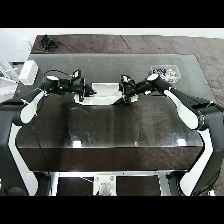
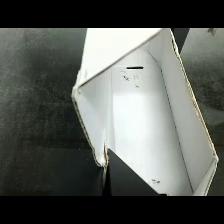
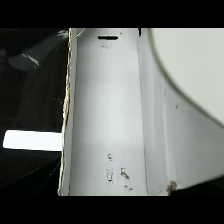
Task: Fold the box and place the chain.
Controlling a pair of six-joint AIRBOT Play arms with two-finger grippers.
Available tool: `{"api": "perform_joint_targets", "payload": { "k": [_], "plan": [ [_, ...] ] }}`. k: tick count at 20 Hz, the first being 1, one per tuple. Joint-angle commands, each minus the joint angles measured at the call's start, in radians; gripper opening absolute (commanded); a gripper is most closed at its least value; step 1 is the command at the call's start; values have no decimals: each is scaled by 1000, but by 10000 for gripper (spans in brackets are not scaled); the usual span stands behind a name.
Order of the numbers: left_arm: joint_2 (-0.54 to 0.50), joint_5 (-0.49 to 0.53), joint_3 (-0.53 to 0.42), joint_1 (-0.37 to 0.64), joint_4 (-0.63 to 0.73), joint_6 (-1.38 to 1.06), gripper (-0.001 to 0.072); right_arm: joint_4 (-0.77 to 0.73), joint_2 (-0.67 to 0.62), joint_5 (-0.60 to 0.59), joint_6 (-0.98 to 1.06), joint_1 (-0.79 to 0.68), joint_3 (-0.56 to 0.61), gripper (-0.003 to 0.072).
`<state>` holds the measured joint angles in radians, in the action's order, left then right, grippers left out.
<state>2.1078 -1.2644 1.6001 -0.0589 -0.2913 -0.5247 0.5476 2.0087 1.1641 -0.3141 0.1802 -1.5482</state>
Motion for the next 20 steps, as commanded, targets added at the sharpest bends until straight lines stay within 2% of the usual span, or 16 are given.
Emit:
{"api": "perform_joint_targets", "payload": {
  "k": [1, 20],
  "plan": [
    [1, 0, 0, 0, 0, 0, 21, 3, 7, -2, -2, -1, -3, 601],
    [1, 0, 0, 0, 0, 0, 21, -35, 24, 1, -2, -2, -3, 600]
  ]
}}
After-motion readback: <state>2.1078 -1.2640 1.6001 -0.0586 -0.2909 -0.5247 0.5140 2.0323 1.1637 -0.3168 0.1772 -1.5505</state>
